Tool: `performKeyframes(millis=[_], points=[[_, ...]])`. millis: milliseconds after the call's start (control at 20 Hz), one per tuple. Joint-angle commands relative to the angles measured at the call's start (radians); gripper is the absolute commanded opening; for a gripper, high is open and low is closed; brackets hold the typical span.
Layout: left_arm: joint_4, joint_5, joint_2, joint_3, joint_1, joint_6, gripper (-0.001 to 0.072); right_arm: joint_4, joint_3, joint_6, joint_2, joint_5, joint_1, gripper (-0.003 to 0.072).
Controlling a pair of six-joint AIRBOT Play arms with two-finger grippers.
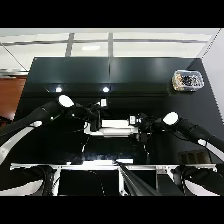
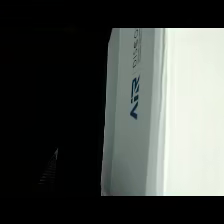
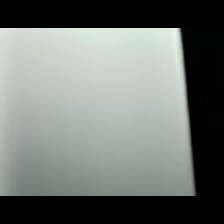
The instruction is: Fold the box and place the chain.
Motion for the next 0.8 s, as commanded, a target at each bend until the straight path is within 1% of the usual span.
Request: performKeyframes(millis=[0,50,100,150,200,250,350,400,500,550,600,650,750], points=[[0.145,-0.084,0.115,0.000,0.032,-0.228,0.0589,-0.035,-0.001,-0.008,-0.001,0.004,0.003,0.0431],[0.204,-0.109,0.153,0.000,0.040,-0.327,0.0571,-0.035,-0.001,-0.008,-0.001,0.003,0.003,0.0431],[0.278,-0.125,0.192,0.000,0.043,-0.455,0.0412,-0.035,-0.001,-0.008,-0.001,0.003,0.003,0.0431],[0.358,-0.125,0.224,0.000,0.042,-0.575,0.0139,-0.035,-0.001,-0.008,-0.001,0.003,0.003,0.0431],[0.403,-0.140,0.249,0.000,0.040,-0.630,0.0024,-0.035,-0.001,-0.008,-0.001,0.003,0.003,0.0431],[0.401,-0.174,0.262,-0.001,0.040,-0.663,0.0023,-0.035,-0.001,-0.008,-0.001,0.003,0.003,0.0431],[0.349,-0.253,0.267,-0.011,0.012,-0.724,0.0023,-0.035,-0.001,-0.008,-0.001,0.003,0.003,0.0431],[0.328,-0.270,0.267,-0.031,-0.017,-0.749,0.0023,-0.034,-0.001,-0.008,-0.001,0.002,0.003,0.0431],[0.261,-0.254,0.266,-0.087,-0.083,-0.773,0.0023,-0.018,-0.001,-0.008,-0.001,0.002,0.003,0.0431],[0.204,-0.215,0.266,-0.116,-0.116,-0.772,0.0023,-0.014,-0.001,-0.008,-0.001,0.002,0.003,0.0431],[0.139,-0.154,0.266,-0.140,-0.141,-0.762,0.0023,-0.014,-0.001,-0.008,-0.001,0.003,0.003,0.0431],[0.056,-0.075,0.266,-0.161,-0.158,-0.726,0.0023,-0.014,-0.001,-0.008,-0.001,0.002,0.003,0.0431],[-0.113,0.072,0.266,-0.175,-0.160,-0.613,0.0024,-0.014,-0.001,-0.008,-0.001,0.003,0.003,0.0431]])
